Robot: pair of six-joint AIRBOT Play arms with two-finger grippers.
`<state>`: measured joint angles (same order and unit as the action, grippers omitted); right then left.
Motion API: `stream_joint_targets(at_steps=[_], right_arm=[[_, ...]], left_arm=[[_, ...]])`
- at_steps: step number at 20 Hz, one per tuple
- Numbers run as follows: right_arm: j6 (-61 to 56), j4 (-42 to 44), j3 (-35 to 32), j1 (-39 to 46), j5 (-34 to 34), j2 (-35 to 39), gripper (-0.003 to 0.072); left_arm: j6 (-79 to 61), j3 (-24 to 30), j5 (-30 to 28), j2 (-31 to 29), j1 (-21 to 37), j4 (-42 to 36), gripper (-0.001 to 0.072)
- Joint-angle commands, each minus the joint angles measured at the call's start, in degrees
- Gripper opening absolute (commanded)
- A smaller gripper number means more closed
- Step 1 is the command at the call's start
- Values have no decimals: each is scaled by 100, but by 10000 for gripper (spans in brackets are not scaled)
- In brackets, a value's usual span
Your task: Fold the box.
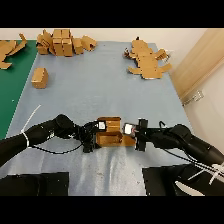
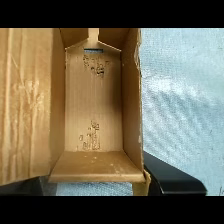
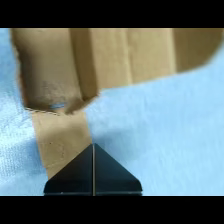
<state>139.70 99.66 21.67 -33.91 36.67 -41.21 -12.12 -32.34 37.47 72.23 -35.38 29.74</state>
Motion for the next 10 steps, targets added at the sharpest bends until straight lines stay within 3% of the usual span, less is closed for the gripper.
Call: stream_joint_targets(at_steps=[1,3,5,7,10], right_arm=[[-3189,-1373,157,13,286,656,9],[-6389,-2944,363,229,977,1005,9],[-8295,-3663,409,632,2076,1130,7],[-8063,-3051,407,1119,2747,1027,7],[-7099,-1137,400,1681,2632,592,7]], left_arm=[[-2,2,-2,4,2,2,612],[-2,2,-2,4,2,2,611],[-2,2,-4,4,2,0,612],[-2,2,2,4,0,2,611],[-2,2,2,4,0,0,612]])
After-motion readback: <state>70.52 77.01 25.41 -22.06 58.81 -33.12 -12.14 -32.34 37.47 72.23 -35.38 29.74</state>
